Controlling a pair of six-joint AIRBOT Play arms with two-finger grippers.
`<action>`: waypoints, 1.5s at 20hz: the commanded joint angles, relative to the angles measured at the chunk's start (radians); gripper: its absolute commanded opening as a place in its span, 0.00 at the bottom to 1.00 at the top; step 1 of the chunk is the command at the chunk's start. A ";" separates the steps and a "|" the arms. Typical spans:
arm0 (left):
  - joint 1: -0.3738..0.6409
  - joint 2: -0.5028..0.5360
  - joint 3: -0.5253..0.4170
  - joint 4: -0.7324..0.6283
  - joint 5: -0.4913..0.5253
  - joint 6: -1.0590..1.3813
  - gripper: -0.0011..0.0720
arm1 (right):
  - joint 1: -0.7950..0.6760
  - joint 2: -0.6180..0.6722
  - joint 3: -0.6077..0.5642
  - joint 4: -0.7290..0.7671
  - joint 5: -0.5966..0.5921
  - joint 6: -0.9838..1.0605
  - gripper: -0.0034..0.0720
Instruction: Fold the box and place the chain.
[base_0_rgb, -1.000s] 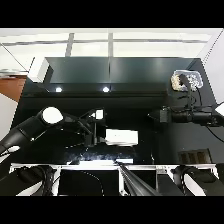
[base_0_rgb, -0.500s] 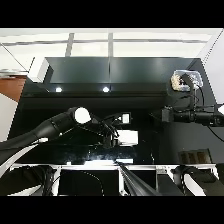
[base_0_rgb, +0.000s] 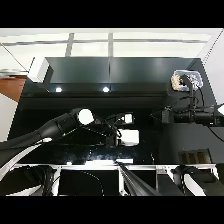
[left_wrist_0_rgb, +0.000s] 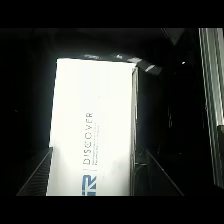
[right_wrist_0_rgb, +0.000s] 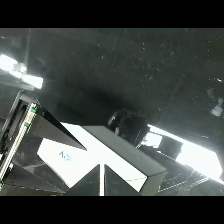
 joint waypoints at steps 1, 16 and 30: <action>-0.001 0.001 0.001 0.008 0.002 -0.003 0.99 | 0.000 0.001 0.001 -0.008 0.000 -0.001 0.10; -0.001 0.025 -0.001 0.068 -0.002 -0.073 0.99 | 0.000 0.001 0.001 -0.008 0.000 -0.001 0.10; -0.056 -0.076 -0.001 0.070 0.018 -0.099 0.99 | 0.000 0.001 0.001 -0.008 0.000 0.000 0.10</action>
